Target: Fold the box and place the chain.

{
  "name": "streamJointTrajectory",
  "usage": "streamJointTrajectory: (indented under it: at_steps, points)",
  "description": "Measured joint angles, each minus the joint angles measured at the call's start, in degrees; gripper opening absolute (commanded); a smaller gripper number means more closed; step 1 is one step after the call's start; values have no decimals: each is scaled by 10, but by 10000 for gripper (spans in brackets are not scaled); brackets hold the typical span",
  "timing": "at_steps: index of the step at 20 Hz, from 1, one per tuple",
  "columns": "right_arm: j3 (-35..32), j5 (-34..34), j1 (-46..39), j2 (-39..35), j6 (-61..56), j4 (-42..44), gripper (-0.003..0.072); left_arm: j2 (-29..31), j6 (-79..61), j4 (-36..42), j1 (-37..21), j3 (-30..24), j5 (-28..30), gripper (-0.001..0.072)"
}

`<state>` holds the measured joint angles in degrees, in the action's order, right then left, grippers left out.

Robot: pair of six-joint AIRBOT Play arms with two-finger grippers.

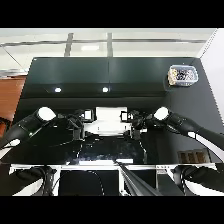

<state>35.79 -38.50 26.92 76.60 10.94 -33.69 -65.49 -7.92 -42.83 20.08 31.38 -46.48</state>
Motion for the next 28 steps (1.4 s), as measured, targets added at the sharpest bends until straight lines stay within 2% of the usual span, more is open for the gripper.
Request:
streamJointTrajectory:
  at_steps: [1, 2, 4, 5, 9, 14, 22, 23, 24, 25, 27, 28]
  points:
    - [0, 0, 0, 0, 0, 0, 232, -5, -3, 2, 5, 2, 5, 693]
    - [0, 0, 0, 0, 0, 0, 232, -8, -5, 7, 9, 3, 9, 659]
    - [0, 0, 0, 0, 0, 0, 232, -12, -13, 21, 16, 4, 9, 361]
    - [0, 0, 0, 0, 0, 0, 232, -13, -16, 26, 19, 5, 10, 266]
    - [0, 0, 0, 0, 0, 0, 232, -15, -23, 38, 23, 7, 13, 223]
    - [0, 0, 0, 0, 0, 0, 232, -16, -23, 56, 29, 8, 12, 223]
    - [0, 0, 0, 0, 0, 0, 232, -38, -24, 114, 69, 8, 61, 217]
    - [0, 0, 0, 0, 0, 0, 232, -41, -23, 116, 70, 8, 64, 105]
    - [0, 0, 0, 0, 0, 0, 232, -44, -22, 116, 71, 8, 65, 28]
    - [0, 0, 0, 0, 0, 0, 232, -46, -21, 118, 72, 8, 64, 56]
    - [0, 0, 0, 0, 0, 0, 232, -48, -18, 120, 73, 8, 61, 435]
    - [0, 0, 0, 0, 0, 0, 232, -49, -17, 121, 74, 8, 59, 280]
